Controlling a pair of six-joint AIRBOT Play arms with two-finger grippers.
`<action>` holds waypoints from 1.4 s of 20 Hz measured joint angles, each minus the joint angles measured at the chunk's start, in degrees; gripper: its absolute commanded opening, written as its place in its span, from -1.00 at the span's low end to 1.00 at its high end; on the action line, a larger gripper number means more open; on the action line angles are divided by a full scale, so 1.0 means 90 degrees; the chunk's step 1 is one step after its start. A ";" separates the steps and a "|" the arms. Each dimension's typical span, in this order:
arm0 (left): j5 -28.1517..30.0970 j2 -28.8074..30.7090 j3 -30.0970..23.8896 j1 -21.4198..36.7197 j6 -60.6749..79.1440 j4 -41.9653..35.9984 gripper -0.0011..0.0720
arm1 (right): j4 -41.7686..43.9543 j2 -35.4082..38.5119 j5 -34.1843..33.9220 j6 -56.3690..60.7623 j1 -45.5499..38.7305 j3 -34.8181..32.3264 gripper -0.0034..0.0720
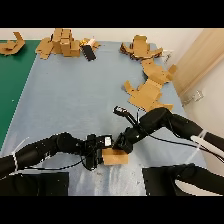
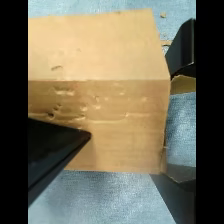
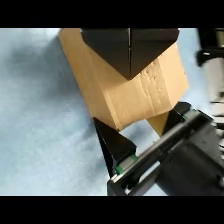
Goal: Fold the box.
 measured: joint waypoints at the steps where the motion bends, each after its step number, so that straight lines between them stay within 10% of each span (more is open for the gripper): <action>1: 0.0000 0.0000 0.0000 0.0000 0.0000 0.0000 0.32 | -0.0316 0.0274 0.0272 0.0058 0.0204 -0.0075 -0.90; 4: 0.0000 0.0000 0.0000 0.0000 0.0000 0.0000 0.32 | -0.1294 0.1039 0.0991 0.0255 0.0869 -0.0333 -0.89; 8: 0.0005 0.0000 0.0000 0.0000 0.0000 0.0000 0.32 | -0.2314 0.1865 0.1644 0.0440 0.1807 -0.0614 0.23; 28: 0.0010 0.0000 0.0000 0.0000 -0.0002 0.0000 0.32 | -0.4114 0.2074 0.2569 0.1081 0.3317 -0.0913 0.30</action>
